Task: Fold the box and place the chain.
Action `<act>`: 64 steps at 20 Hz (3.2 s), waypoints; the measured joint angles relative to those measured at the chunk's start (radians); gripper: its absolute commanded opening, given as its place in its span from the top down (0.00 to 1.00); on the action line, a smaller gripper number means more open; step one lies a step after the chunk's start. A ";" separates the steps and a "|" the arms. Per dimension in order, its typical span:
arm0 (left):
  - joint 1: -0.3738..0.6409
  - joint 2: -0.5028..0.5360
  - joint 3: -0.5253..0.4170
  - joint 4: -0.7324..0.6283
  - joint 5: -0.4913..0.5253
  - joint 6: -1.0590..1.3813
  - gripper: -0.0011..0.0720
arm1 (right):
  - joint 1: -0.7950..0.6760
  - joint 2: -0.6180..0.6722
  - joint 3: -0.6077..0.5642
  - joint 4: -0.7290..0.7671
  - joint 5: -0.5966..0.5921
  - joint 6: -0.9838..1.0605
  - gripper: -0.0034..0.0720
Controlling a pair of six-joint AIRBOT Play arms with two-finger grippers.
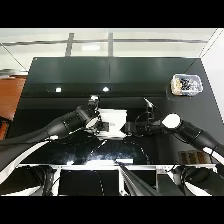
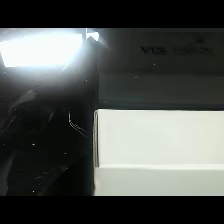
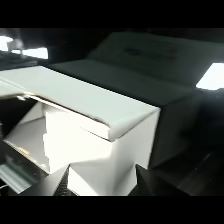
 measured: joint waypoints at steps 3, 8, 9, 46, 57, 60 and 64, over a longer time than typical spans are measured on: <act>0.000 0.000 0.000 0.003 0.000 0.000 0.94 | 0.041 0.000 0.001 -0.057 -0.050 0.093 0.49; 0.000 0.000 0.000 0.007 0.002 0.000 0.94 | 0.077 0.000 0.002 -0.100 -0.117 0.179 0.50; 0.000 0.000 0.000 0.008 0.003 0.000 0.94 | 0.081 0.000 0.006 -0.112 -0.126 0.197 0.50; 0.000 0.000 0.000 0.010 -0.002 0.012 0.94 | 0.310 -0.368 0.512 -0.890 0.377 0.875 0.61; 0.000 0.000 0.000 0.010 -0.002 0.014 0.94 | 0.310 -0.384 0.512 -0.884 0.370 0.893 0.61; 0.000 0.000 0.000 0.011 -0.002 0.016 0.94 | 0.310 -0.385 0.512 -0.883 0.368 0.900 0.63; 0.000 0.000 0.000 0.011 -0.002 0.016 0.94 | 0.310 -0.385 0.512 -0.879 0.365 0.902 0.69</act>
